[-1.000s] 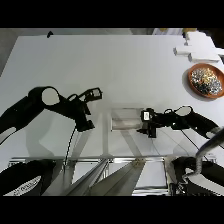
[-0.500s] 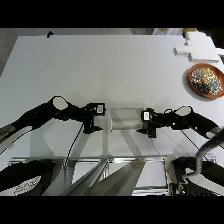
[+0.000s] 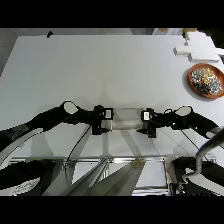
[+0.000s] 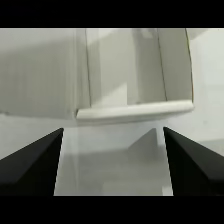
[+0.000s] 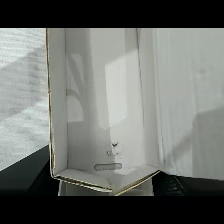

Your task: Fold the box and place the chain.

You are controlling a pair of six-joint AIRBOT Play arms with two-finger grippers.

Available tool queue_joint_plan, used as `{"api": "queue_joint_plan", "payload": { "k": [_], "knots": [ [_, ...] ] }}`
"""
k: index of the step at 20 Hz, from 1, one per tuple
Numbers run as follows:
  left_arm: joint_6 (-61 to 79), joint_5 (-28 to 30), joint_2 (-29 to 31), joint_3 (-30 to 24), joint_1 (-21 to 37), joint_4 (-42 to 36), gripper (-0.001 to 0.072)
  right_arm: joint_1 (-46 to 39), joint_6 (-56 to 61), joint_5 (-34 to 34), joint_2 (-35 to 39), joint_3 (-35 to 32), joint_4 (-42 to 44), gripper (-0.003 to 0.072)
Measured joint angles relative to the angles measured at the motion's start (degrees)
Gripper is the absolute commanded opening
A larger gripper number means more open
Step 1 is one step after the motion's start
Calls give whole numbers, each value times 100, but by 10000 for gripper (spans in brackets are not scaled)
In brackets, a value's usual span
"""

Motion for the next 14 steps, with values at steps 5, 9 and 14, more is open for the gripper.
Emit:
{"api": "queue_joint_plan", "payload": {
  "k": [5, 9, 14],
  "knots": [
    [173, 101, -20, 0, -92, -197, 699, 0, -2, 2, 0, 0, -2, 339],
    [199, -42, -22, -2, -109, -238, 699, 0, -22, 9, 0, 0, -11, 339],
    [199, -208, -20, 0, -116, -129, 699, 0, 0, 2, 0, 0, -2, 339]
  ]
}}
